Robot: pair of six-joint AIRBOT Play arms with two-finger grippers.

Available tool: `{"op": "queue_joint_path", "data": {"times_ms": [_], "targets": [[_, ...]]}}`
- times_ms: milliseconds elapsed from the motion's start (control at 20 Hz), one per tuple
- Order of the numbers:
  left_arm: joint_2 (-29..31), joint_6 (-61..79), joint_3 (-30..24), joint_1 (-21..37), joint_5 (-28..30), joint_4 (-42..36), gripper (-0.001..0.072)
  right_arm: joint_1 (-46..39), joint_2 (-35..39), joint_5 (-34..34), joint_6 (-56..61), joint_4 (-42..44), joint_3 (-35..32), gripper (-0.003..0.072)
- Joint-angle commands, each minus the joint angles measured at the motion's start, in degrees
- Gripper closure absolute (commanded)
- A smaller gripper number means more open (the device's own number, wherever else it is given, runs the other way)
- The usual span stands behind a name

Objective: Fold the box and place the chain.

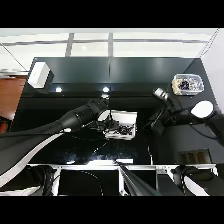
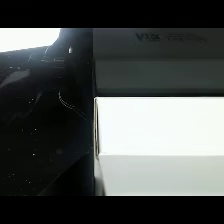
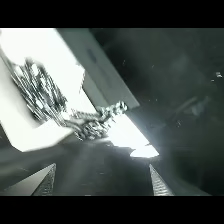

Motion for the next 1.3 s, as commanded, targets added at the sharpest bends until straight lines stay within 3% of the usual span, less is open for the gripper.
{"op": "queue_joint_path", "data": {"times_ms": [0,100,350,450,800,900,950,1000,1050,1100,1250], "targets": [[0.0,0.02,0.02,0.04,0.13,0.02,0.068,4.5,-0.28,-12.72,-17.62,-0.85,-6.6,-0.0034],[0.0,0.02,0.02,0.04,0.13,0.02,0.068,7.78,-1.6,-16.13,-24.37,-0.74,-7.56,-0.0034],[0.0,0.02,0.02,0.04,0.13,0.02,0.068,9.22,-6.69,-17.11,-37.77,10.25,-7.54,-0.0034],[0.0,0.02,0.02,0.04,0.15,0.02,0.068,9.29,-7.93,-17.09,-39.67,13.7,-7.54,-0.0034],[0.0,0.02,0.02,0.04,0.13,0.0,0.0679,9.53,-10.4,-18.8,-40.37,13.92,-7.56,-0.0033],[0.0,0.02,0.02,0.04,0.13,0.0,0.0679,9.53,-10.6,-19.41,-40.3,13.92,-7.56,0.0082],[0.0,0.02,0.02,0.04,0.13,0.0,0.068,9.53,-10.75,-19.41,-40.3,13.92,-7.56,0.0087],[0.0,0.02,0.02,0.04,0.13,0.0,0.0679,9.51,-10.78,-19.37,-40.26,13.9,-7.56,0.026],[0.0,0.02,0.02,0.04,0.13,0.0,0.0679,9.53,-10.78,-19.37,-40.26,13.9,-7.56,0.049],[0.0,0.02,0.02,0.04,0.13,0.0,0.068,9.51,-10.78,-19.37,-40.22,13.86,-7.56,0.056],[0.0,0.02,0.02,0.04,0.11,0.0,0.0679,9.44,-10.16,-19.58,-37.16,13.4,-7.54,0.0564]]}}
